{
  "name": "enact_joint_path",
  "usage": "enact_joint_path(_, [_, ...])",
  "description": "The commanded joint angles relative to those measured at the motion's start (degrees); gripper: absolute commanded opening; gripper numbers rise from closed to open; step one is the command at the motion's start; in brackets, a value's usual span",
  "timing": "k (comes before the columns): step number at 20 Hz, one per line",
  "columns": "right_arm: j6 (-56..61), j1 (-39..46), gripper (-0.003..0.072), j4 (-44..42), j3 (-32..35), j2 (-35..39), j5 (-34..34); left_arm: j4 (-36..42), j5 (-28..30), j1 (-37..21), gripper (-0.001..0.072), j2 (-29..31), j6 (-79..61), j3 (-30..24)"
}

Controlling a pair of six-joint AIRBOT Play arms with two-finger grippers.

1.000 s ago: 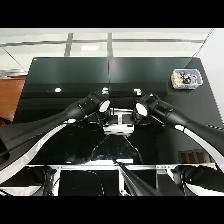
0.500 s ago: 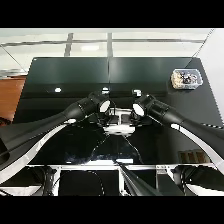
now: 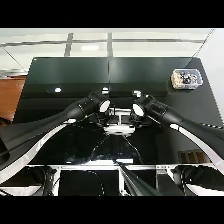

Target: Fold the box and place the chain.

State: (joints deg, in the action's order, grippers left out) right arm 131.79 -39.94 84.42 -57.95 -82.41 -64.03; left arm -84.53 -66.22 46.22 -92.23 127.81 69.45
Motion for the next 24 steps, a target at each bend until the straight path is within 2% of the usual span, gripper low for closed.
enact_joint_path(1, [-0.57, 0.22, 0.0312, 0.28, -0.39, 0.48, -0.37, -0.04, -0.04, -0.02, 0.0030, 0.02, -0.07, 0.00])
enact_joint_path(2, [-1.97, 0.52, 0.0436, 0.26, -0.79, 1.18, -0.81, -0.11, -0.04, -0.02, 0.0030, 0.02, -0.07, 0.00])
enact_joint_path(5, [-11.21, 0.92, 0.0440, -0.26, -2.25, 6.34, -4.63, -0.09, -0.04, -0.02, 0.0030, 0.02, -0.07, 0.00])
enact_joint_path(7, [-14.40, 1.16, 0.0440, 3.08, -2.86, 12.31, -7.30, -0.09, 0.00, -0.02, 0.0030, 0.02, -0.07, 0.00])
enact_joint_path(9, [-14.40, 2.27, 0.0440, 14.51, -2.86, 18.32, -11.32, -0.24, 0.00, -0.02, 0.0030, 0.02, -0.07, 0.00])
enact_joint_path(11, [-14.40, 5.27, 0.0440, 30.88, -2.43, 21.00, -13.27, -0.22, -0.04, 0.00, 0.0030, 0.02, -0.07, 0.00])
enact_joint_path(12, [-14.40, 8.11, 0.0440, 37.48, -1.92, 21.05, -11.69, -0.24, -0.04, -0.02, 0.0030, 0.02, -0.07, 0.00])
enact_joint_path(13, [-14.40, 11.78, 0.0440, 40.24, -1.11, 21.00, -7.19, -0.22, -0.07, -0.02, 0.0030, 0.02, -0.07, 0.00])
enact_joint_path(14, [-14.38, 16.76, 0.0473, 39.80, -0.13, 20.85, 0.17, -0.22, -0.07, -0.02, 0.0030, 0.02, -0.07, 0.00])
enact_joint_path(15, [-14.38, 21.75, 0.0720, 37.70, 0.48, 20.11, 7.02, -0.24, -0.07, -0.02, 0.0030, 0.02, -0.07, 0.00])
enact_joint_path(17, [-14.25, 32.13, 0.0720, 29.14, 0.11, 16.52, 19.32, -0.24, -0.07, -0.02, 0.0030, 0.02, -0.07, 0.00])
enact_joint_path(19, [-13.44, 40.96, 0.0720, 17.05, -4.09, 10.51, 25.97, -0.24, -0.07, -0.02, 0.0030, 0.02, -0.07, 0.00])
enact_joint_path(21, [-9.99, 47.25, 0.0720, 6.99, -14.34, 1.25, 21.70, -0.22, -0.04, -0.02, 0.0030, 0.02, -0.07, 0.00])
enact_joint_path(23, [-3.61, 51.21, 0.0715, -0.79, -27.76, -9.33, 11.17, -0.24, -0.04, -0.02, 0.0030, 0.02, -0.07, 0.00])
enact_joint_path(24, [-2.91, 51.98, 0.0610, -3.91, -33.48, -13.62, 7.48, -0.24, -0.04, -0.02, 0.0030, 0.02, -0.07, 0.00])
